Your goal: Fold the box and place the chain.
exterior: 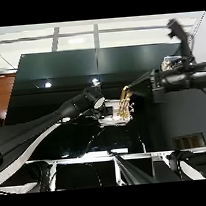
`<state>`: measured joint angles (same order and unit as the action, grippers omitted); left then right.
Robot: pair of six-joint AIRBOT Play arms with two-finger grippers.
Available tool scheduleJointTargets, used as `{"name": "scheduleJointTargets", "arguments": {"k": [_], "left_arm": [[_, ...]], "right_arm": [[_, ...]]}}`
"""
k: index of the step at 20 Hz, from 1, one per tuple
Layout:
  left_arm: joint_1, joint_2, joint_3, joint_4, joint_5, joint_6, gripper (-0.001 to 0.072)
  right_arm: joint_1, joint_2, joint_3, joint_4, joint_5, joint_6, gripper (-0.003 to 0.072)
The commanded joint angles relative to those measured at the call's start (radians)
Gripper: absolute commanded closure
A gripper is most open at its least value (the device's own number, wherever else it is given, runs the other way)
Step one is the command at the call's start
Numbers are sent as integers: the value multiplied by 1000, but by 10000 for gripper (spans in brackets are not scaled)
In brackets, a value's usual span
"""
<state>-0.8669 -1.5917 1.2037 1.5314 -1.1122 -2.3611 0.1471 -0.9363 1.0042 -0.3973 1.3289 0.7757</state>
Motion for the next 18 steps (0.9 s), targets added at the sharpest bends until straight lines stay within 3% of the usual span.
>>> {"name": "scheduleJointTargets", "arguments": {"k": [1, 7, 11, 13, 16, 17, 18], "left_arm": [[1, 0, 0, 1, 1, 0, 681], [1, 0, 0, 0, 0, 0, 681], [1, 0, 0, 0, 0, 0, 681], [1, 0, 0, 1, 0, 0, 681], [1, 0, 0, 1, 0, 0, 681], [1, 0, 0, 1, 1, 0, 681], [1, 0, 0, 1, 2, 0, 681]], "right_arm": [[41, -60, -67, -26, -47, 3, 671], [42, -74, -335, -89, -338, 21, 670], [42, -111, -383, -90, -373, 21, 663], [33, -110, -373, -102, -351, 20, 271], [-37, -95, -360, -199, -246, 12, 246], [-60, -93, -360, -271, -236, 5, 180], [-73, -93, -361, -377, -245, 0, -34]]}}
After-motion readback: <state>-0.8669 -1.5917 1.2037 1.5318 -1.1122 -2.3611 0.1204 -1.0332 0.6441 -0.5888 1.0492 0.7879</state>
